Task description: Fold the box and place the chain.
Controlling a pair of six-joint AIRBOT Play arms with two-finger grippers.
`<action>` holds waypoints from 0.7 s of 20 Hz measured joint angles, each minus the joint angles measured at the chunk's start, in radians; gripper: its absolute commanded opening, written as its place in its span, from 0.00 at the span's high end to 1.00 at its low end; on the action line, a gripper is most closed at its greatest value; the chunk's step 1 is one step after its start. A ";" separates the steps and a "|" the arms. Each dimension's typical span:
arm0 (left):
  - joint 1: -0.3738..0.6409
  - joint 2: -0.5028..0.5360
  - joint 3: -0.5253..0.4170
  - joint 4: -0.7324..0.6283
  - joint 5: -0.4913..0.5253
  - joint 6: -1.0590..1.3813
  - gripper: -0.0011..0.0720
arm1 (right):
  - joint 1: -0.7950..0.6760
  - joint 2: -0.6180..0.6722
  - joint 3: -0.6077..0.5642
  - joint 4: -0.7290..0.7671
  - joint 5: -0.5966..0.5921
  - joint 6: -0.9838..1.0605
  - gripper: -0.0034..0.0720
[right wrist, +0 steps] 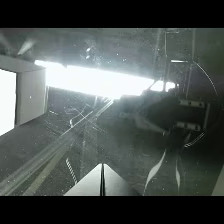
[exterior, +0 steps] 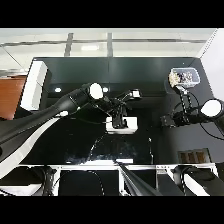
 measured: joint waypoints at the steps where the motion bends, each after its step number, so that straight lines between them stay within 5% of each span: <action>1: -0.002 -0.003 0.004 0.007 -0.008 -0.004 0.01 | 0.000 0.000 0.000 0.000 0.000 0.000 0.94; 14: -0.045 -0.012 0.014 0.096 -0.024 -0.017 0.01 | 0.000 0.000 0.000 0.000 -0.008 -0.001 0.94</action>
